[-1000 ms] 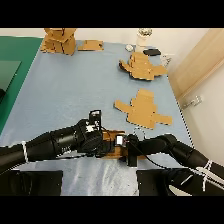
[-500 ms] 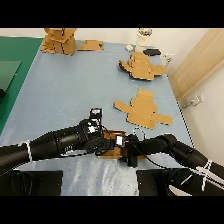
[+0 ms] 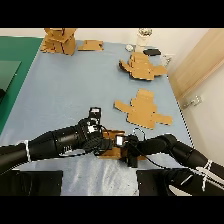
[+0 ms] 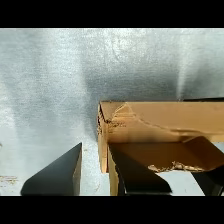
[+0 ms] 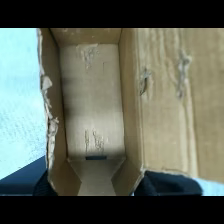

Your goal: Fold the box.

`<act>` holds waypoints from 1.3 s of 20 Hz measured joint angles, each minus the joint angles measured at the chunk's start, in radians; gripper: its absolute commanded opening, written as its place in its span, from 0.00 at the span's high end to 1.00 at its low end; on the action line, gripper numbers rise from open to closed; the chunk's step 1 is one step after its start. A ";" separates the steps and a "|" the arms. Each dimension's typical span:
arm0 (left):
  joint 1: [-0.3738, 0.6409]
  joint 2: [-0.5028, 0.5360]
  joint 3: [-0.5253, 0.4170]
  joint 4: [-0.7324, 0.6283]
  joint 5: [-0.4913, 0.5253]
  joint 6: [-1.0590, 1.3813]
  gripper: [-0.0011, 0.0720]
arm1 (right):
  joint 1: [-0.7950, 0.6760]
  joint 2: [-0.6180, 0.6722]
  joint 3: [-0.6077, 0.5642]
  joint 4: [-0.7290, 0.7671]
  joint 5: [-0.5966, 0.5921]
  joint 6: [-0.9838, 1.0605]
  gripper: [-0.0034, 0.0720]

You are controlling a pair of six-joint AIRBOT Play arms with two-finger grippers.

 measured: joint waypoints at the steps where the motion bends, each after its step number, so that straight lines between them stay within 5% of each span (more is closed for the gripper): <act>1: 0.002 0.000 0.000 0.003 0.000 0.001 0.65 | 0.000 0.000 0.000 0.000 0.000 0.000 0.17; 3: 0.006 0.001 0.000 0.008 0.001 0.009 0.85 | 0.000 0.000 0.000 0.000 0.000 0.000 0.17; 10: 0.009 0.002 0.000 0.006 0.011 0.033 0.85 | 0.000 0.000 0.000 0.000 0.000 0.000 0.17; 11: 0.009 0.001 0.000 0.002 0.013 0.035 0.83 | 0.000 0.000 0.000 0.000 0.000 0.000 0.17; 13: 0.009 0.002 0.000 0.002 0.014 0.039 0.47 | 0.000 0.000 0.000 -0.001 0.000 0.000 0.17; 26: 0.038 0.032 0.000 -0.006 0.002 0.045 0.50 | 0.000 0.000 0.000 -0.001 0.000 0.000 0.17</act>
